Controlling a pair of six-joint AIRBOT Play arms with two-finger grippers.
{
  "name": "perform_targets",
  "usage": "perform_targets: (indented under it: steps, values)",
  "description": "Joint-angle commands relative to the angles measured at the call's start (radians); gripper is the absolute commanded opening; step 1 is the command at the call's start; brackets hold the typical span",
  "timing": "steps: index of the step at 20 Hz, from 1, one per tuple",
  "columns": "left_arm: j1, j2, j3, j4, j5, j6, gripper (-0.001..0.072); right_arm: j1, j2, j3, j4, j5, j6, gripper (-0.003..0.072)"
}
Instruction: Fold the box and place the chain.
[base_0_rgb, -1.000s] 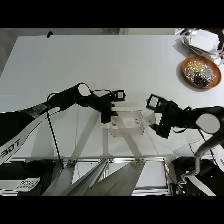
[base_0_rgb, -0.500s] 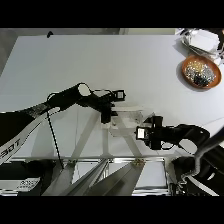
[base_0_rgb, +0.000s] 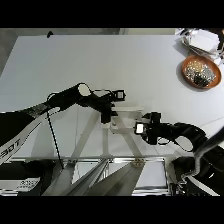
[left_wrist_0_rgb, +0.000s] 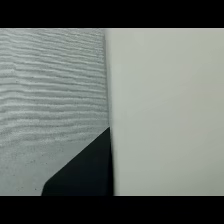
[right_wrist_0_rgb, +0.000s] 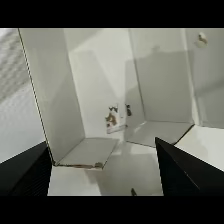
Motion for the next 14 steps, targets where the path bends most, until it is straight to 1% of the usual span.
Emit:
perform_targets:
  steps: [1,3,8,12,14]
  values:
    - [-0.001,0.000,0.000,0.000,0.000,0.000,0.0013,-0.017,-0.002,0.019,0.042,-0.021,-0.075,0.0701]
    - [-0.001,0.000,0.000,0.000,0.000,0.000,0.0013,-0.026,-0.002,0.035,0.100,-0.022,-0.157,0.0701]
    - [-0.001,0.000,0.000,0.000,0.000,0.000,0.0013,-0.077,-0.003,0.038,0.206,-0.017,-0.232,0.0699]
    - [-0.001,0.000,0.000,0.000,0.000,0.000,0.0013,-0.081,-0.013,0.038,0.261,-0.017,-0.261,0.0694]
    - [-0.001,0.000,0.000,0.000,0.000,0.000,0.0013,-0.117,-0.022,0.038,0.297,0.006,-0.261,0.0694]
